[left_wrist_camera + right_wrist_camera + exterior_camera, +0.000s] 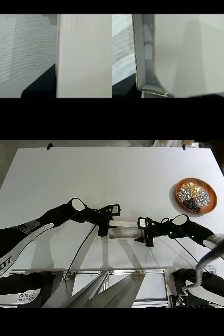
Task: Fold the box and place the chain.
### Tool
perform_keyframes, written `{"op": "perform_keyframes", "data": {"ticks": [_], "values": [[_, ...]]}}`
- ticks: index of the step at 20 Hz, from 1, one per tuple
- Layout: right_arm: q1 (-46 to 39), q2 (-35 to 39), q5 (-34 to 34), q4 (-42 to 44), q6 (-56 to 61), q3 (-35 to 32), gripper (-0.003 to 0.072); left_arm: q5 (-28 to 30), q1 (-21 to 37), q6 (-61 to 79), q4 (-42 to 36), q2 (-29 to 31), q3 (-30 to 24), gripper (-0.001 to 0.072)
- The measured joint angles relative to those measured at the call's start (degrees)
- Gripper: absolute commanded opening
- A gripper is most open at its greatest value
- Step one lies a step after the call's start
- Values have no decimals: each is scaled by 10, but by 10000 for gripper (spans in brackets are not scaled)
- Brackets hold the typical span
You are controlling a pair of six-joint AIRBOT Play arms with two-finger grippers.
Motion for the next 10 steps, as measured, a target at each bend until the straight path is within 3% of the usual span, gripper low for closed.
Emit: {"op": "perform_keyframes", "data": {"ticks": [1, 2, 3, 4, 5, 6, 10], "values": [[0, 0, 0, 0, 0, 0, 377, 0, 0, 0, 0, 0, 0, 10], [0, 0, 0, 0, 0, 0, 377, 0, 0, 0, 0, 0, 0, 67], [0, 0, 0, 0, 0, 0, 377, 4, 0, 0, 0, 0, 0, 261], [0, 0, 0, 0, -2, 0, 377, 8, 1, -2, 0, 2, 0, 408], [0, 0, -1, -1, -3, 0, 377, 9, 3, -7, 1, 4, 0, 501], [0, 0, 0, -2, -3, 0, 377, 3, 4, -15, 5, 8, 0, 531], [0, 0, 1, -2, -2, 0, 377, -26, 17, -71, 30, 38, 0, 530]]}}
